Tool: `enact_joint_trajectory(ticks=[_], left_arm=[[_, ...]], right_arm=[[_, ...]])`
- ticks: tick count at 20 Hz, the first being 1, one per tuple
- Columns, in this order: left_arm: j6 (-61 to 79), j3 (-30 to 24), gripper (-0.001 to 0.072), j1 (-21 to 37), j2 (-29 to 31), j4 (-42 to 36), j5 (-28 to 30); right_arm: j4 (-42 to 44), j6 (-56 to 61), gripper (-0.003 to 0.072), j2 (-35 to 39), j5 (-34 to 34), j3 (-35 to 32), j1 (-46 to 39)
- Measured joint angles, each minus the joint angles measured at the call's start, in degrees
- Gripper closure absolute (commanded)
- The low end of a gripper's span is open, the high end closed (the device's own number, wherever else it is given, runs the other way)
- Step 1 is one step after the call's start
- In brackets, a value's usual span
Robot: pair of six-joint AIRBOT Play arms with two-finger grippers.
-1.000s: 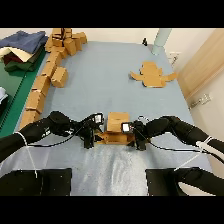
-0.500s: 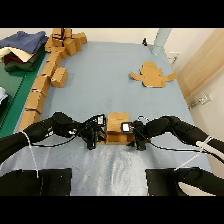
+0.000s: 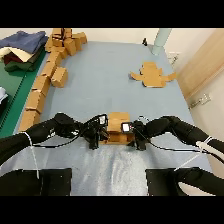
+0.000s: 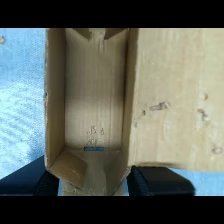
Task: Fold the box.
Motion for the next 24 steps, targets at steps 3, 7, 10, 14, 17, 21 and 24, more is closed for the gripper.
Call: enact_joint_trajectory(ticks=[3, 7, 10, 14, 17, 21, 24], left_arm=[[0.11, 0.00, 0.0396, -0.20, -0.61, -1.05, -0.20], [0.15, 0.02, 0.0048, -0.28, -1.25, -1.46, -0.13], [0.07, 0.02, 0.0047, -0.28, -1.44, -1.53, -0.44], [-0.83, 0.02, 0.0463, -0.28, -1.49, -1.29, -0.87], [-3.15, 0.00, 0.0596, -0.31, -1.44, 0.11, -1.05], [-9.07, 0.00, 0.0607, -0.24, 0.74, 3.69, 0.87], [-16.59, 0.00, 0.0606, -0.07, 4.87, 8.28, 3.15]], right_arm=[[0.00, 0.00, 0.0184, 0.00, 0.00, 0.00, -0.02], [0.00, 0.00, 0.0184, 0.00, 0.02, -0.02, -0.02], [0.00, 0.00, 0.0184, 0.00, 0.02, 0.00, -0.02], [-0.02, -0.02, 0.0184, 0.00, 0.02, 0.00, -0.02], [-0.02, -0.04, 0.0184, 0.00, 0.00, 0.00, -0.02], [0.00, -0.02, 0.0184, 0.00, 0.00, 0.00, -0.02], [0.00, -0.02, 0.0184, 0.00, 0.00, 0.00, -0.02]])
